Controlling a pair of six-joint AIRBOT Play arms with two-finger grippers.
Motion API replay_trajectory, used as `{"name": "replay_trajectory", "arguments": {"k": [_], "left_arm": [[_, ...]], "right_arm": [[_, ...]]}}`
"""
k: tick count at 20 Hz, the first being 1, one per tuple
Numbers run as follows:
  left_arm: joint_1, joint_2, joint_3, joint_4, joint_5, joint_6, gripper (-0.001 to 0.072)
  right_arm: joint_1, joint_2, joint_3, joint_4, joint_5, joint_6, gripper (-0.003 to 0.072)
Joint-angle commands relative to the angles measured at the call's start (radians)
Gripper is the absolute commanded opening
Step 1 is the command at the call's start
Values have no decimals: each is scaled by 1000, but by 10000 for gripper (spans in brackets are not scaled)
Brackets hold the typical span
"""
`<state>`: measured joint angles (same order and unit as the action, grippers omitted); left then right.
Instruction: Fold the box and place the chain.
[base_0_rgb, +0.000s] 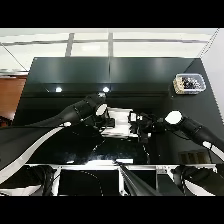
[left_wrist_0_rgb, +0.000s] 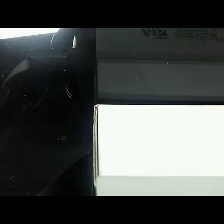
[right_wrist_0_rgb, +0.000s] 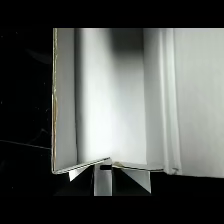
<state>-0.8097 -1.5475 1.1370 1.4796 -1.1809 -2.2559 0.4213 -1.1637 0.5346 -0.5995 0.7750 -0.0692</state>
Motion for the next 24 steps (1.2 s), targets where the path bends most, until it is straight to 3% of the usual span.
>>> {"name": "replay_trajectory", "arguments": {"k": [1,5,9,10,11,12,13,14,15,16,17,18,20,24], "left_arm": [[1,0,1,-4,2,0,30],[1,0,1,-4,2,0,30],[1,0,1,-4,2,0,30],[1,0,1,-4,2,0,30],[1,0,1,-4,2,0,30],[1,0,1,-4,2,0,30],[1,0,1,-4,2,0,30],[1,0,1,-4,2,0,30],[1,0,1,-4,2,0,30],[1,0,1,-4,2,0,30],[1,0,1,-4,2,0,30],[1,0,1,-3,2,0,30],[1,0,1,-3,2,0,30],[1,0,1,-2,2,0,30]], "right_arm": [[10,-30,1,99,-13,22,129],[54,-66,1,135,-111,37,128],[53,-66,1,128,-122,115,151],[53,-66,1,128,-126,136,346],[53,-66,1,127,-124,142,382],[53,-66,1,126,-124,142,289],[53,-66,1,127,-124,143,125],[53,-66,1,128,-126,145,262],[53,-66,1,127,-125,145,307],[51,-65,1,121,-125,152,156],[45,-59,1,106,-125,195,51],[33,-43,2,70,-124,277,12],[-31,33,2,-72,-89,600,11],[-334,227,-2,-368,161,1274,12]]}}
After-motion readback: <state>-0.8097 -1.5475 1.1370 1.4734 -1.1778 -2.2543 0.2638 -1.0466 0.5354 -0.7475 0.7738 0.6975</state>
